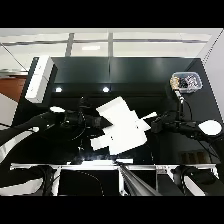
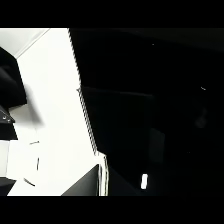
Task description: Fold the box and place the chain.
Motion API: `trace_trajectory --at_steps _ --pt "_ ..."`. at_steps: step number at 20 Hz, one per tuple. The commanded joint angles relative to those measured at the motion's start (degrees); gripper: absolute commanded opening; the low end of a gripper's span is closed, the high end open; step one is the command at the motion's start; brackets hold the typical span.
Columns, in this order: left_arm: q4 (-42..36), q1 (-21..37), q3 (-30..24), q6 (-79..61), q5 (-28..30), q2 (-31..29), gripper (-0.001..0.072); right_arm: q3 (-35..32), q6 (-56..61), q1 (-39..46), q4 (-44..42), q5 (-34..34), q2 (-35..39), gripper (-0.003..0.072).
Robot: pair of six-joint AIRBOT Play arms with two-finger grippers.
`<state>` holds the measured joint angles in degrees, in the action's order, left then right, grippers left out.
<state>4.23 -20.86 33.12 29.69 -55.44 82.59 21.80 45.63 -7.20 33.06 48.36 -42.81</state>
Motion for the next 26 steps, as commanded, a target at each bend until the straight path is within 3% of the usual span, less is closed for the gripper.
trace_trajectory --at_steps 1,6,9,12,13,14,17,19,23,25,26 --pt "-3.6 -0.4 0.4 -10.1 -5.1 2.8 0.0700 0.0 0.4 -0.1 0.0 0.0 0.0 0.0045" --pt "-1.5 -0.4 2.1 -10.4 -8.3 6.1 0.0675 0.0 0.5 -0.1 0.0 0.1 0.0 0.0045" --pt "-0.7 -0.4 3.4 -10.4 -8.3 7.3 0.0507 0.0 0.7 -0.1 0.0 0.1 0.0 0.0045" --pt "6.1 -0.4 4.5 -10.3 -9.2 7.4 0.0472 0.0 0.7 -0.1 0.0 0.1 0.0 0.0045" --pt "7.6 -0.4 4.7 -9.8 -9.5 7.4 0.0348 0.0 0.7 -0.1 0.0 0.1 0.0 0.0045" --pt "7.9 -0.4 4.7 -9.8 -9.7 7.4 0.0284 0.0 0.7 -0.1 0.0 0.1 0.0 0.0045" --pt "7.9 -0.4 4.7 -10.0 -9.6 7.4 0.0275 0.0 0.7 -0.1 0.0 0.1 0.0 0.0045" --pt "7.9 -0.4 4.7 -10.1 -9.6 7.4 0.0178 0.0 0.7 -0.1 0.0 0.1 0.0 0.0045" --pt "8.0 -0.4 4.7 -10.2 -9.6 7.4 0.0136 0.0 0.7 -0.1 0.0 0.1 0.0 0.0045" --pt "8.9 -0.4 4.9 -10.2 -9.6 7.4 0.0032 0.0 0.7 -0.1 0.0 0.1 0.0 0.0045" --pt "9.9 -0.4 5.1 -10.2 -9.7 7.4 0.0031 0.0 0.7 -0.1 0.1 0.1 0.0 0.0045"
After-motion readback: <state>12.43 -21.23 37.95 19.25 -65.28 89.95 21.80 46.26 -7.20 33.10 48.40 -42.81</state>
